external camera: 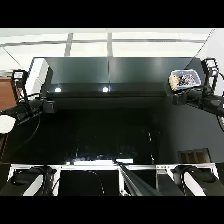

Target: Fold the box and place the chain.

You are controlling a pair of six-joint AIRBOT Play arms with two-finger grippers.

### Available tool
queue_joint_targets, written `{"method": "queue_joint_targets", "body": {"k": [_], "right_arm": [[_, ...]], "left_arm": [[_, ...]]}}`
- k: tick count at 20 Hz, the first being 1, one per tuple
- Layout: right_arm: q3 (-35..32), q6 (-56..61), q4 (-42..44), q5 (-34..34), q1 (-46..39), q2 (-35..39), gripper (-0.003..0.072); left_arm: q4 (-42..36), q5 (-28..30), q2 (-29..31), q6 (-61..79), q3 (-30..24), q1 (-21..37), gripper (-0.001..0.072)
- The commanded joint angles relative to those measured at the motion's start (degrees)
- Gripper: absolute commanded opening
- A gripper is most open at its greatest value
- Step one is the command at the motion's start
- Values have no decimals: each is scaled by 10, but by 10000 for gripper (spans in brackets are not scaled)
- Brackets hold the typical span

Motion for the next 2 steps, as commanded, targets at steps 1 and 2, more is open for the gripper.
{"method": "queue_joint_targets", "body": {"k": [1, 2], "right_arm": [[0, 0, 0, 0, 0, 0, 15], [0, 0, 0, 0, 0, 0, 15]], "left_arm": [[0, 2, 1, 0, -2, 0, 31], [0, 2, 1, 0, -2, 0, 31]]}}
